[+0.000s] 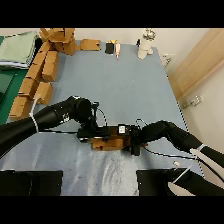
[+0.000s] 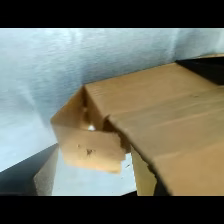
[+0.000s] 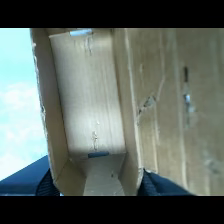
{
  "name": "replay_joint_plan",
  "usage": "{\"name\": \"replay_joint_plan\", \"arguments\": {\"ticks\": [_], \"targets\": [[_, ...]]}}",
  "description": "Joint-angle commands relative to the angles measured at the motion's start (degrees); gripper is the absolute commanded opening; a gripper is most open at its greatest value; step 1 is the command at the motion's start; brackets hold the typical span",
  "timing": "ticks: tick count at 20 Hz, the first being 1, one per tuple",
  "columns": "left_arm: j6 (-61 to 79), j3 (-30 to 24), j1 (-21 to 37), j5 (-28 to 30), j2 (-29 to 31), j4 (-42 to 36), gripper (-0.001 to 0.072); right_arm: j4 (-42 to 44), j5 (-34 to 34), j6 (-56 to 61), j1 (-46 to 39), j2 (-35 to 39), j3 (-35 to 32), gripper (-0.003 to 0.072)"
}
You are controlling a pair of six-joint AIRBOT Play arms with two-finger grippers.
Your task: Fold the box.
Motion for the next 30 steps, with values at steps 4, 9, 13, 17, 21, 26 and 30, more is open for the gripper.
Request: {"name": "replay_joint_plan", "arguments": {"ticks": [4,9,13,17,21,26,30], "targets": [[1.7,0.0,4.0,-8.0,3.2,4.2,0.0694,0.0,0.0,0.0,0.0,0.0,0.0,0.0507],[1.7,0.0,6.8,-20.7,5.3,14.4,0.0695,0.0,0.0,0.0,0.0,0.0,0.0,0.0507],[3.7,0.0,9.0,-24.7,7.8,20.3,0.0693,0.0,0.0,0.0,0.0,0.0,0.0,0.0507],[6.3,-1.8,11.1,-25.5,9.0,23.8,0.0694,0.0,0.0,0.0,0.0,0.0,0.0,0.0507],[6.2,-6.2,10.0,-22.3,9.0,24.4,0.0693,0.0,0.0,0.0,0.0,0.0,0.0,0.0507],[16.8,-10.1,10.1,-20.7,9.0,21.8,0.0362,0.0,0.0,0.0,0.0,0.0,0.0,0.0507],[33.2,-11.0,18.9,-17.3,9.2,3.8,0.036,0.0,0.0,0.0,0.0,0.0,0.0,0.0507]]}}
